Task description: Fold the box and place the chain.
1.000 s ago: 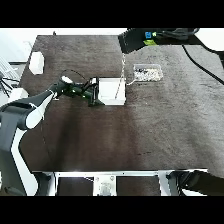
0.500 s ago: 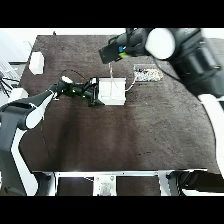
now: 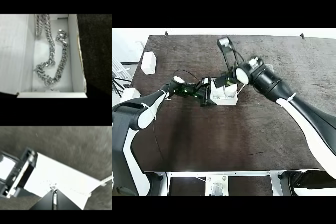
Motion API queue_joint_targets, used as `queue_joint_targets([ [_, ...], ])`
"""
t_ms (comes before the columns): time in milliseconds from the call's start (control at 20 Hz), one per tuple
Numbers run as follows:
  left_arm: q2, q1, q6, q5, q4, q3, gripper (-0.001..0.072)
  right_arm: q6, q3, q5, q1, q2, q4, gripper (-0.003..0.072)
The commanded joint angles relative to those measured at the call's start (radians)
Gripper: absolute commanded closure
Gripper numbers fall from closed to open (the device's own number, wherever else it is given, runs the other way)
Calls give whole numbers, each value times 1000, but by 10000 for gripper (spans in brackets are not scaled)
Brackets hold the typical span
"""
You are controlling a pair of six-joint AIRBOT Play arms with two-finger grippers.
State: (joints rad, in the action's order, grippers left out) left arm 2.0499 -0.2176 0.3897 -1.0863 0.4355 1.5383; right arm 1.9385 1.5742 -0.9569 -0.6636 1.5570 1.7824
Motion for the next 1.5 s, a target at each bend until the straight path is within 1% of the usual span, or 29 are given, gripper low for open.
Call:
queue_joint_targets([
  [0, 0, 0, 0, 0, 0, 1, 419, 45, -155, 155, 13, 9, -16, 678],
  [50, 0, 0, 1, 0, 0, 1, 420, 45, -187, 179, 17, 12, -17, 676],
  [100, 0, 0, 0, 0, 0, 1, 420, 45, -209, 183, 24, 13, -17, 644],
  [150, 0, 0, 0, 1, 0, 1, 420, 50, -217, 182, 36, 13, -16, 485],
  [200, 0, 0, 0, 0, 0, 1, 420, 52, -217, 182, 55, 13, -16, 352],
  [450, 0, 0, 0, 0, 0, 1, 420, 51, -211, 178, 139, -42, -17, 345],
  [500, 0, 0, 0, 0, 0, 1, 420, 51, -211, 180, 150, -54, -26, 284],
  [550, 0, 0, 0, 0, 0, 1, 419, 36, -211, 187, 156, -58, -60, 176],
  [650, 0, 0, 0, 1, 0, 1, 420, -43, -213, 178, 154, -51, -178, 172],
  [750, 0, 0, 1, 1, 0, 1, 420, -111, -213, 119, 162, -38, -277, 133],
  [800, 0, 0, 0, 1, 0, 1, 420, -116, -213, 103, 176, -36, -321, 133],
  [900, 0, 0, 0, 1, 0, 1, 419, -171, -214, 104, 221, -36, -442, 132],
  [1050, 0, 0, 0, 1, 0, 1, 420, -334, -214, 103, 286, -23, -668, 132],
  [1150, 0, 0, 0, 0, 0, 1, 420, -386, -214, 103, 299, -22, -710, 132],
  [1300, 0, 0, 0, 1, 0, 1, 420, -399, -214, 97, 306, -20, -708, 133],
  [1450, 0, 0, 0, 0, 0, 1, 420, -399, -213, 119, 362, -20, -686, 133],
])
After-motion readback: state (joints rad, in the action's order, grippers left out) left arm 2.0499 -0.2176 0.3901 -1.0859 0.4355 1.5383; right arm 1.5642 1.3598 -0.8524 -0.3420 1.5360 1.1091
